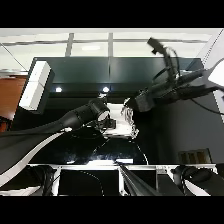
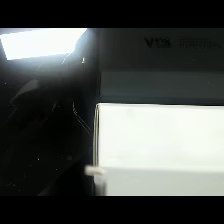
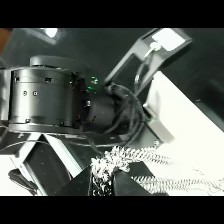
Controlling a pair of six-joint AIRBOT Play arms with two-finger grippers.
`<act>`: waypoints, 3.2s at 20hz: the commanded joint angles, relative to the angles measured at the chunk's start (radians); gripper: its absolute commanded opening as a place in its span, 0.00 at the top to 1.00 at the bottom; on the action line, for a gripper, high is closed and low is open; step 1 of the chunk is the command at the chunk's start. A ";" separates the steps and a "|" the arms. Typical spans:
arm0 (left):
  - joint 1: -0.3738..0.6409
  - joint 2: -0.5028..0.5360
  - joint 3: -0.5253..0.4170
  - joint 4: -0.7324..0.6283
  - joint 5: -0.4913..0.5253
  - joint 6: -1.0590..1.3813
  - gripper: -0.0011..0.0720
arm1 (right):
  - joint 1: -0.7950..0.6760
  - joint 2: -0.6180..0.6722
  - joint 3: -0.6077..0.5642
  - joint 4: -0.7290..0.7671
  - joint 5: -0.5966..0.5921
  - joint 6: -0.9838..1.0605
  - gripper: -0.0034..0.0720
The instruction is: Fold the box and place the chain.
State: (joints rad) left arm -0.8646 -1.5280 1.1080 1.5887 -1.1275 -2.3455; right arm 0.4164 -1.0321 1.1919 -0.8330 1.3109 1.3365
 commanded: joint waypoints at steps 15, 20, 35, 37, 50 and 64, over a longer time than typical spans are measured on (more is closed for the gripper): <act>0.000 -0.001 0.000 0.000 0.000 0.000 0.94 | -0.007 -0.050 -0.211 -0.008 -0.070 -0.021 0.45; 0.000 -0.001 0.000 0.000 0.000 0.000 0.94 | -0.289 0.117 -0.257 -0.172 0.032 -0.151 0.45; 0.000 -0.001 0.000 0.000 0.001 0.000 0.94 | -0.051 0.110 -0.830 0.093 -0.595 -1.289 0.01; 0.000 -0.001 0.000 0.001 0.000 0.000 0.94 | -0.031 0.048 -0.830 0.178 -0.649 -1.403 0.01; 0.000 -0.001 0.000 0.000 0.000 0.000 0.94 | -0.027 -0.051 -0.825 0.341 -0.669 -1.605 0.02; 0.000 -0.001 0.000 0.000 0.000 0.000 0.94 | 0.019 -0.051 -0.815 0.275 -0.703 -1.485 0.92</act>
State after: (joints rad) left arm -0.8646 -1.5284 1.1076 1.5890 -1.1278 -2.3455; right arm 0.4347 -1.0935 0.3744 -0.5503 0.5873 -0.1783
